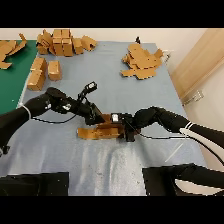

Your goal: Fold the box.

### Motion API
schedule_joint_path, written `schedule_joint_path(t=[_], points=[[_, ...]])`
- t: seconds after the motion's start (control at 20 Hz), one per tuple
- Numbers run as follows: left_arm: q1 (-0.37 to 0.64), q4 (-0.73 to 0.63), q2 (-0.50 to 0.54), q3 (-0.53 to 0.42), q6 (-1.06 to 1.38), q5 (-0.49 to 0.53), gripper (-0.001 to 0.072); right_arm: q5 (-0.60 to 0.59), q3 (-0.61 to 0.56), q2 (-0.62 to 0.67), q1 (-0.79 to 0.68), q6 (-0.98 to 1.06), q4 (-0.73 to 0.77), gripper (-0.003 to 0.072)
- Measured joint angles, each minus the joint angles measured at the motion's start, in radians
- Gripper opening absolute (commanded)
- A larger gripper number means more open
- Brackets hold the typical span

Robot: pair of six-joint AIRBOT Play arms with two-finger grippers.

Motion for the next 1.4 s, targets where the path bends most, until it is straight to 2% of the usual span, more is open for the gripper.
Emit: schedule_joint_path(t=[0.1, 0.15, 0.2, 0.25, 0.4, 0.5, 0.6, 0.8, 1.1, 1.4], points=[[0.024, 0.111, 0.051, 0.016, -0.130, 0.000, 0.0667, -0.002, 0.000, 0.000, 0.000, 0.000, 0.000, 0.0556], [0.034, 0.183, 0.079, 0.025, -0.211, -0.005, 0.0622, -0.003, 0.000, 0.000, 0.000, 0.000, 0.000, 0.0556], [0.044, 0.249, 0.105, 0.032, -0.288, -0.017, 0.0410, -0.003, 0.000, 0.000, 0.000, 0.000, 0.000, 0.0556], [0.051, 0.308, 0.130, 0.037, -0.368, -0.041, 0.0022, -0.003, 0.000, 0.000, 0.000, 0.000, 0.000, 0.0556], [0.042, 0.410, 0.175, 0.044, -0.572, -0.168, 0.0011, -0.004, 0.000, 0.000, 0.000, 0.000, 0.000, 0.0556], [-0.003, 0.436, 0.189, 0.040, -0.730, -0.242, 0.0011, -0.005, 0.000, 0.000, 0.000, 0.000, 0.000, 0.0556], [-0.068, 0.436, 0.195, 0.038, -0.832, -0.248, 0.0011, -0.005, 0.000, 0.000, 0.000, 0.000, 0.000, 0.0556], [-0.155, 0.340, 0.172, 0.038, -0.938, -0.122, 0.0011, -0.005, 0.000, 0.000, 0.000, 0.000, 0.000, 0.0555], [-0.143, 0.194, 0.055, 0.056, -0.988, 0.111, 0.0011, -0.005, 0.000, 0.000, 0.000, 0.000, 0.000, 0.0556], [-0.137, 0.183, -0.077, 0.067, -1.027, 0.164, 0.0010, -0.005, 0.000, 0.000, 0.000, 0.000, 0.000, 0.0556]])
